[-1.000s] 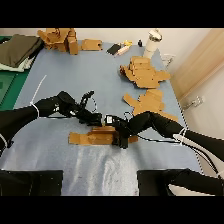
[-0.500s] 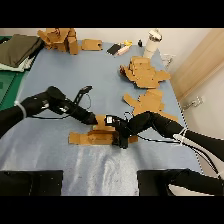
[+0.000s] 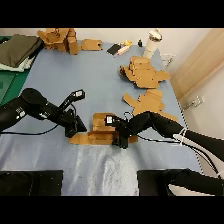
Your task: Fold the box.
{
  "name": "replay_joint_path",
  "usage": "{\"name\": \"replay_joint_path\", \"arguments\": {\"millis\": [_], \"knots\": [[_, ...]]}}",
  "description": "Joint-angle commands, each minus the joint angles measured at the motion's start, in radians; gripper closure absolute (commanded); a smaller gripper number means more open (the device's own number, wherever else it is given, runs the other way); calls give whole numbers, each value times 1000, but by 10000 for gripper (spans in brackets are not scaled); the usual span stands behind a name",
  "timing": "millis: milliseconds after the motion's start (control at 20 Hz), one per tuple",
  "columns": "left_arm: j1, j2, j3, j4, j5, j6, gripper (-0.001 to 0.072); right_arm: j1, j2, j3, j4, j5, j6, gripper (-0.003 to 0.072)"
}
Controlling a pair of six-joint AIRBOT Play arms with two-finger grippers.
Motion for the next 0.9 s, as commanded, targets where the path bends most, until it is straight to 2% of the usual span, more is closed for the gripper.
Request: {"name": "replay_joint_path", "arguments": {"millis": [0,50,250,350,400,550,750,850], "knots": [[14,25,-87,1,145,180,171,0,1,0,0,1,0,183],[14,26,-122,-32,203,232,101,0,1,0,-2,1,0,183],[-35,25,-224,-114,235,537,97,0,1,0,-2,1,0,183],[-55,25,-259,-183,284,607,95,0,1,0,-2,1,0,183],[-59,24,-272,-219,318,635,10,0,1,0,-2,1,0,183],[-59,17,-286,-275,342,723,10,0,1,0,-2,1,0,183],[-65,15,-286,-262,331,721,19,1,1,0,-3,1,0,183],[-66,15,-286,-262,331,721,331,0,1,0,-3,1,0,183]]}}
